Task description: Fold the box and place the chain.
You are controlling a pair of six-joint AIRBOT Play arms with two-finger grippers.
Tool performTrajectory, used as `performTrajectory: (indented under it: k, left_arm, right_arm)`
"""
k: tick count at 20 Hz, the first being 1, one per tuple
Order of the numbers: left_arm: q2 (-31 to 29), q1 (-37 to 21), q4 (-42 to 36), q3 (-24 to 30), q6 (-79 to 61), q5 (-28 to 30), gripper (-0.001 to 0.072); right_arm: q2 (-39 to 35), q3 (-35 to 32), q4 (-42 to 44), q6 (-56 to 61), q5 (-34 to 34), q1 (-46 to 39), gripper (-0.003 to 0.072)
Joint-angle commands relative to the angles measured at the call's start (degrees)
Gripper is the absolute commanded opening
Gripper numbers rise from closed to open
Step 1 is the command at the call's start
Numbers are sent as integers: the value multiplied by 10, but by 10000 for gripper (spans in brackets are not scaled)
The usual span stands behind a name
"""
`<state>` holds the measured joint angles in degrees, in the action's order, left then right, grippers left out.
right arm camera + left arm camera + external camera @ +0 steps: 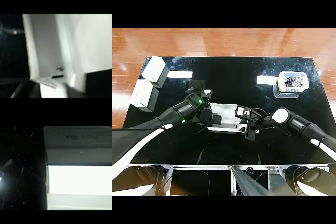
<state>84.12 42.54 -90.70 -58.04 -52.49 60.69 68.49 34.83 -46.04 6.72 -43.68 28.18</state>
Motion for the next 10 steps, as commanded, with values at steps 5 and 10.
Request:
performTrajectory:
  k: [5,10]
  left_arm:
    - [0,0,0,0,0,4,27]
    - [0,0,0,0,0,4,27]
  right_arm:
    - [-1,1,-95,73,-3,-18,537]
    - [-1,0,-62,40,16,-27,537]
